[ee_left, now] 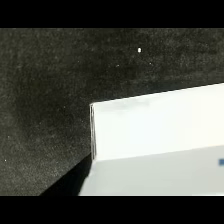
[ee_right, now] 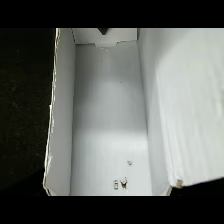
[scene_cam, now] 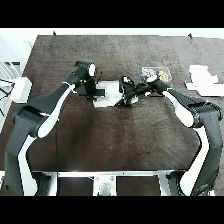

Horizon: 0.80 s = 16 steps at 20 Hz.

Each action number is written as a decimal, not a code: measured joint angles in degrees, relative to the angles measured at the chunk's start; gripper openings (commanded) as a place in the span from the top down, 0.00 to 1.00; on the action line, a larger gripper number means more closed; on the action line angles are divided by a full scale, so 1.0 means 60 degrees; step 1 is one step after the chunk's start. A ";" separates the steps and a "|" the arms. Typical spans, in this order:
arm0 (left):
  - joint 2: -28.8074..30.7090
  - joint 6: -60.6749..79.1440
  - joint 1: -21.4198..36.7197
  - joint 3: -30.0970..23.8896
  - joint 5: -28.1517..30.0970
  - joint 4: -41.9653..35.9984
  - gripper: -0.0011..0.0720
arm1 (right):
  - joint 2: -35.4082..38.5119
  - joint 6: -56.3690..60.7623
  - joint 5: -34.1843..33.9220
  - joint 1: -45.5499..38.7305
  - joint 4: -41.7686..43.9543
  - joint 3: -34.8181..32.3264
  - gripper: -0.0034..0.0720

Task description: Fold the box and place the chain.

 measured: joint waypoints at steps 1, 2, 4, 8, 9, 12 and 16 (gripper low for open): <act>-0.0004 0.0066 0.0000 0.0000 0.0051 -0.0015 0.78 | 0.0000 0.0000 -0.0004 0.0000 -0.0004 0.0000 0.24; -0.0015 0.0219 -0.0004 -0.0004 0.0222 -0.0018 0.50 | 0.0000 -0.0007 -0.0025 -0.0004 -0.0015 0.0000 0.24; -0.0036 0.0324 0.0004 -0.0007 0.0393 -0.0029 0.41 | 0.0000 -0.0007 -0.0084 -0.0015 -0.0022 0.0000 0.24; 0.0029 0.0539 0.0098 0.0007 0.0397 -0.0084 0.40 | 0.0000 0.0000 -0.0044 -0.0015 -0.0007 0.0000 0.24; 0.0076 0.0634 0.0109 0.0011 0.0430 -0.0080 0.40 | 0.0000 0.0000 -0.0036 -0.0015 -0.0007 0.0000 0.24; 0.0346 0.0929 0.0120 0.0047 0.0397 -0.0080 0.31 | 0.0000 0.0000 -0.0022 -0.0015 -0.0004 0.0000 0.24; 0.0820 0.1257 0.0138 0.0117 0.0098 0.0051 0.31 | 0.0000 0.0000 -0.0018 -0.0015 0.0000 0.0000 0.24</act>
